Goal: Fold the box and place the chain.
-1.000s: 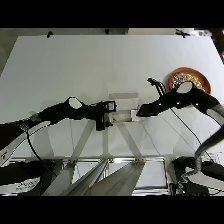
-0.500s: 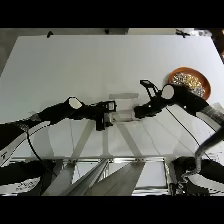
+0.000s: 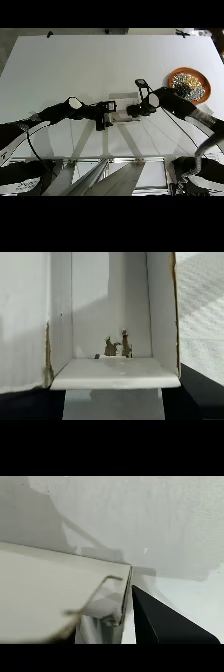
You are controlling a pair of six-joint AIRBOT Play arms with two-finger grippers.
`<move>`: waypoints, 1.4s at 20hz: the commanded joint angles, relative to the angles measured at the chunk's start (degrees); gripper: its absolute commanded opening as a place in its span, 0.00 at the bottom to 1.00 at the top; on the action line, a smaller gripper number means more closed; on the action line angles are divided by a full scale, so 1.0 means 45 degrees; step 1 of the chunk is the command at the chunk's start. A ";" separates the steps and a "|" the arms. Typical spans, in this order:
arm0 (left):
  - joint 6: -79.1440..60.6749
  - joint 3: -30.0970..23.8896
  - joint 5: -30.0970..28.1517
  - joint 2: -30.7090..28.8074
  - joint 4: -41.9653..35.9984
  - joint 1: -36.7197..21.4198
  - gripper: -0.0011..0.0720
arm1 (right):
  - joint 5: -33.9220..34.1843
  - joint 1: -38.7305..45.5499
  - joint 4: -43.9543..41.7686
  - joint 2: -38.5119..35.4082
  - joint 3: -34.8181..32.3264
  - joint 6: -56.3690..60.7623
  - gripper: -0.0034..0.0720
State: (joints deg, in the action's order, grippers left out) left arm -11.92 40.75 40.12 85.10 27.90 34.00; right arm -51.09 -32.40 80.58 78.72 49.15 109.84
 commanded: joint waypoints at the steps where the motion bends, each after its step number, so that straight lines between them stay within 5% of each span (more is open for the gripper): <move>1: -0.0005 -0.0005 0.0000 0.0000 0.0005 0.0005 0.55 | -0.0398 -0.0486 0.1069 0.0403 0.0146 0.1355 0.45; 5: -0.0005 -0.0005 0.0000 0.0000 0.0005 0.0005 0.55 | -0.1083 -0.0481 0.1758 0.0432 0.0146 0.1603 0.06; 9: -0.0005 -0.0005 0.0000 0.0000 0.0005 0.0005 0.55 | -0.0729 -0.0481 0.1739 0.0447 0.0146 0.1583 0.06; 10: -0.0005 -0.0005 0.0000 0.0000 0.0005 0.0005 0.55 | -0.0680 -0.0481 0.1710 0.0447 0.0146 0.1583 0.15; 11: -0.0005 -0.0005 -0.0005 0.0000 0.0005 0.0005 0.55 | -0.0602 -0.0481 0.1710 0.0447 0.0146 0.1583 0.37; 12: -0.0005 -0.0005 0.0000 0.0000 0.0005 0.0005 0.55 | -0.0520 -0.0486 0.1710 0.0447 0.0146 0.1583 0.43; 13: -0.0005 -0.0005 0.0000 0.0000 0.0005 0.0005 0.55 | -0.0447 -0.0486 0.1705 0.0447 0.0146 0.1588 0.42; 17: -0.0005 -0.0005 -0.0005 0.0000 0.0005 0.0005 0.55 | -0.0481 -0.0486 0.1685 0.0529 0.0146 0.1481 0.06; 20: -0.0005 -0.0005 0.0000 0.0000 0.0005 0.0005 0.55 | -0.0539 -0.0486 0.1501 0.0486 0.0146 0.0753 0.06; 21: -0.0005 -0.0005 0.0000 0.0000 0.0005 0.0010 0.55 | -0.0529 -0.0481 0.1389 0.0403 0.0146 0.0607 0.07; 24: -0.0005 -0.0005 0.0005 0.0000 0.0005 0.0005 0.55 | -0.0544 -0.0481 0.1409 -0.0253 0.0146 0.0287 0.65; 28: -0.0005 -0.0005 -0.0005 0.0000 0.0005 0.0005 0.55 | -0.0996 -0.0316 0.1506 -0.1831 0.0146 -0.0529 0.66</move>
State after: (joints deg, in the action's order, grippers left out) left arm -12.08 40.73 40.14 85.10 28.01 34.00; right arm -53.87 -34.24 87.61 74.59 49.76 110.17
